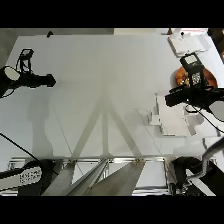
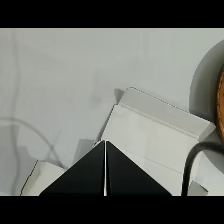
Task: Fold the box and place the chain.
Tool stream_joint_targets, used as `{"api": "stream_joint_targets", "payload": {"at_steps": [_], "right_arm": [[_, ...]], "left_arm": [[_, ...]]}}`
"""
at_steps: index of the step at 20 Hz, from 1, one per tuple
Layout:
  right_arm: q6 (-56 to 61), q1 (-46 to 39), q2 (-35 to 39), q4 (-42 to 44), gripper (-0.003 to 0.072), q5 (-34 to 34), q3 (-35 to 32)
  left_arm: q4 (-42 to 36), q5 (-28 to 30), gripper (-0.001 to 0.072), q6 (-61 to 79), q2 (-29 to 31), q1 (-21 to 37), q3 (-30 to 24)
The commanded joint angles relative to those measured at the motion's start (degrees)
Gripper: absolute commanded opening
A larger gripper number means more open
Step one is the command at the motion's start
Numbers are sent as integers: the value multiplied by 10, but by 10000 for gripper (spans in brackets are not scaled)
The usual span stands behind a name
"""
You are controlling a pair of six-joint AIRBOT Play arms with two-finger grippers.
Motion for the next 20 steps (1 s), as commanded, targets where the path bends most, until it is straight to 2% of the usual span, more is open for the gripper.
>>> {"api": "stream_joint_targets", "payload": {"at_steps": [1, 4, 5, 6, 7, 13, 16, 20], "right_arm": [[1, 0, 0, 7, 10, 0, 0], [3, 0, 0, 46, 31, 39, 0], [3, 0, 0, 50, 167, 58, 0], [4, 0, 0, 49, 362, 78, 0], [7, 0, 0, 42, 431, 97, 1], [134, -16, 0, -156, 430, 198, 1], [125, -97, 0, -158, 431, 217, 1], [29, -233, -9, -152, 439, 249, 1]], "left_arm": [[0, 0, 703, 0, 0, 0, 0], [0, 0, 703, 0, 0, 0, 0], [0, 0, 703, 0, 0, 0, 0], [0, 0, 703, 0, 0, 0, 0], [0, 0, 703, 0, 0, 0, 0], [0, 0, 703, 0, 0, 0, 0], [0, 0, 703, 0, 0, 0, 0], [0, 0, 703, 0, 0, 0, 0]]}}
